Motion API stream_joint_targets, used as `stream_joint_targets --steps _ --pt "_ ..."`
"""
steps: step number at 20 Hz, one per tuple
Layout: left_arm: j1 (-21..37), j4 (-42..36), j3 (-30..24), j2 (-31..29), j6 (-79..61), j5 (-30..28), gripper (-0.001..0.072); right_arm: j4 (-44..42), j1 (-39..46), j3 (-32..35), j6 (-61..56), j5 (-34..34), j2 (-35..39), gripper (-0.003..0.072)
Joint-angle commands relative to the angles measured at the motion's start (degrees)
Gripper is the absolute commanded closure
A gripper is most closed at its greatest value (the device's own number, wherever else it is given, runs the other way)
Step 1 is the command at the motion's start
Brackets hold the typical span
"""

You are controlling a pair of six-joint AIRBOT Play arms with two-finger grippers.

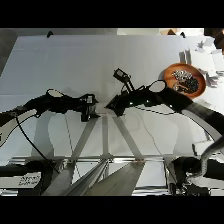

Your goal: Fold the box and place the chain.

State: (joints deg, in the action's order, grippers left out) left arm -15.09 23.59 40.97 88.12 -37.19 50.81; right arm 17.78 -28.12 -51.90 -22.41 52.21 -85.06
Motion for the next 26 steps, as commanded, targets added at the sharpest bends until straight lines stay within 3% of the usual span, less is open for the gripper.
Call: stream_joint_targets --steps 1,10,15,20,26 --pt "-0.02 0.00 -0.02 0.00 0.00 0.00 0.0498 -4.94 0.70 0.00 -3.26 5.01 -6.62 0.0680" --pt "-0.02 0.02 -0.02 0.00 0.00 0.00 0.0498 -3.30 0.39 -0.02 -3.06 3.28 -6.64 0.0681" --pt "-0.02 0.00 -0.02 0.00 0.00 0.00 0.0498 5.90 -2.14 -0.02 -8.15 0.07 -6.99 0.0681" --pt "-0.02 0.02 -0.02 0.02 0.00 0.00 0.0498 6.60 -2.51 -0.02 -9.07 0.04 -6.23 0.0681" --pt "-0.02 0.00 -0.02 0.00 0.00 0.00 0.0498 7.17 2.67 -1.27 -9.40 -0.59 6.69 0.0680"
